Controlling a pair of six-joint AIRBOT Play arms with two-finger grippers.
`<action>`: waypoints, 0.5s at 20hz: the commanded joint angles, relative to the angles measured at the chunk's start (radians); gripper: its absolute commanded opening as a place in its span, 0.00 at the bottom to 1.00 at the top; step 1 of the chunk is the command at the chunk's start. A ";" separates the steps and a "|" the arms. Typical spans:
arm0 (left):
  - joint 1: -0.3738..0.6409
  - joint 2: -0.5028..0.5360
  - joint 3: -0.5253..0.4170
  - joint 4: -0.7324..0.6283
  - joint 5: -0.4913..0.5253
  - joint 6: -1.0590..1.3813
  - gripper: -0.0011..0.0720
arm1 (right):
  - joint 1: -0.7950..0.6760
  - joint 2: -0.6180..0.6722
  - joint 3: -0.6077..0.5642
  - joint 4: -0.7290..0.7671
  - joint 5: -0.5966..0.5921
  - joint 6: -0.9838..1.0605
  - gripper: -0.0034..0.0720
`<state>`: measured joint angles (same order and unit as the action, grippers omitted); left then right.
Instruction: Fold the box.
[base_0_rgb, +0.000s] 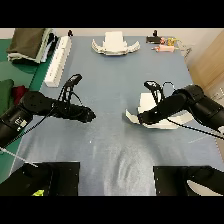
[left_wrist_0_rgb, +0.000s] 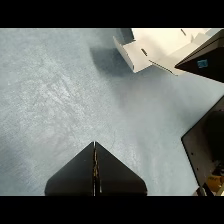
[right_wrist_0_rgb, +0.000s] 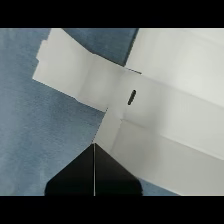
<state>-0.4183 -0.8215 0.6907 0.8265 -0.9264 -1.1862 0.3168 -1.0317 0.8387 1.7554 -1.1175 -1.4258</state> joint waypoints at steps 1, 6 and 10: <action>0.000 0.001 0.001 0.000 0.001 0.000 0.04 | 0.003 -0.002 0.000 0.003 0.003 0.001 0.05; 0.001 0.001 0.001 0.000 0.001 0.000 0.04 | -0.011 -0.002 0.006 -0.015 -0.002 0.020 0.34; 0.001 0.001 0.001 0.000 0.001 0.000 0.04 | -0.142 -0.002 0.105 -0.257 -0.147 0.109 0.55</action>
<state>-0.4183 -0.8215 0.6907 0.8265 -0.9253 -1.1866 0.2516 -1.0332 0.8879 1.6562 -1.1664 -1.3697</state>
